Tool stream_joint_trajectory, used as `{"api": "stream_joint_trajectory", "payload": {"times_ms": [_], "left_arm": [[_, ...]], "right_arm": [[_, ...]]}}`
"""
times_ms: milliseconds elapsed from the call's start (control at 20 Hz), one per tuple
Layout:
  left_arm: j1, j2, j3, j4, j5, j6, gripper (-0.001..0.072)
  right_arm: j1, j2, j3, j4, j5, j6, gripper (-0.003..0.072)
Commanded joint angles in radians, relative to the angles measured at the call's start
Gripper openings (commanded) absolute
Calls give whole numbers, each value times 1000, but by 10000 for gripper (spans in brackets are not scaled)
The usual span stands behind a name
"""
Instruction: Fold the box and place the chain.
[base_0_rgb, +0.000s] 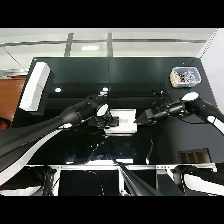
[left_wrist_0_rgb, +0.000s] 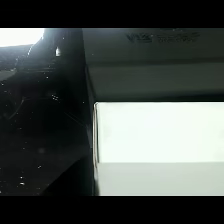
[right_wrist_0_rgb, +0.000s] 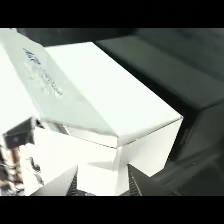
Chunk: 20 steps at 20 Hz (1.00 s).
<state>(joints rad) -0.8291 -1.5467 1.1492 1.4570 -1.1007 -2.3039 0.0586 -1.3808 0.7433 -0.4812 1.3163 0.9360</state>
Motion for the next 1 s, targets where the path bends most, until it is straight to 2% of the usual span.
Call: {"api": "stream_joint_trajectory", "payload": {"times_ms": [0, 50, 350, 650, 950], "left_arm": [[1, 0, 0, 0, 1, 0, 27], [1, 0, 0, 0, 0, 0, 27], [1, 0, 0, 0, 0, 0, 27], [1, 0, 0, 0, 0, 0, 27], [1, 0, 0, 0, 0, 0, 27]], "right_arm": [[96, 0, 59, -76, -47, 109, 342], [119, 0, 82, -109, -61, 146, 313], [217, 0, 206, -411, -55, 435, 313], [297, 0, 232, -527, -47, 585, 313], [375, 0, 232, -683, -120, 745, 313]]}}
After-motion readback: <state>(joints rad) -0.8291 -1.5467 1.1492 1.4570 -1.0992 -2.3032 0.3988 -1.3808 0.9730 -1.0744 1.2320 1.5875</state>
